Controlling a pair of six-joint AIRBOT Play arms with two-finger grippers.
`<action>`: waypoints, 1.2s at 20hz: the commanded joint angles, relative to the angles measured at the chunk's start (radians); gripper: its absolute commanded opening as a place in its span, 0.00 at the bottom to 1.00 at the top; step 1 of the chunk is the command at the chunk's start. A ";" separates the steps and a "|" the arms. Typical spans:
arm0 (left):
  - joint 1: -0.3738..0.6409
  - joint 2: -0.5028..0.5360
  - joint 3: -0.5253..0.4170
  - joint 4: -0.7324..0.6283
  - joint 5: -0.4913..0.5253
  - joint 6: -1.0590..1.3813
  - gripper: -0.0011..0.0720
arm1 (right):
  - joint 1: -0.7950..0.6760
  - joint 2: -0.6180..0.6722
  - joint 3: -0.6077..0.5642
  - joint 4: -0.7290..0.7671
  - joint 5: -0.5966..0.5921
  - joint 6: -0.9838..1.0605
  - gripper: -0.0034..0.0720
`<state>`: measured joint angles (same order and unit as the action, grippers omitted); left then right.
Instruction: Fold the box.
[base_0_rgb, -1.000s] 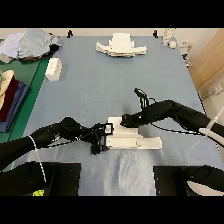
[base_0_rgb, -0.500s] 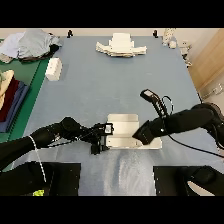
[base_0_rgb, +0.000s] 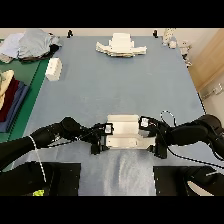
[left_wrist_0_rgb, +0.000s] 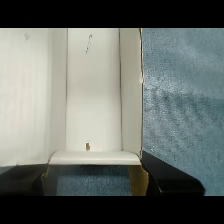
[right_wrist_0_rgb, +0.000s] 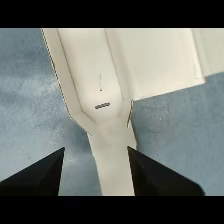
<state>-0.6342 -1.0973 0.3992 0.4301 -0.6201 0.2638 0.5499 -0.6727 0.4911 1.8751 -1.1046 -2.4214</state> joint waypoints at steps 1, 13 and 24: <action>0.000 0.000 0.001 0.000 0.000 0.000 0.71 | 0.001 -0.035 -0.042 0.010 0.118 -0.159 0.86; 0.000 0.000 0.001 0.000 0.000 0.000 0.71 | 0.020 -0.134 -0.042 0.158 0.207 -0.303 0.38; 0.000 0.000 0.001 0.000 0.000 0.000 0.71 | 0.051 -0.169 -0.042 0.201 0.266 -0.311 0.20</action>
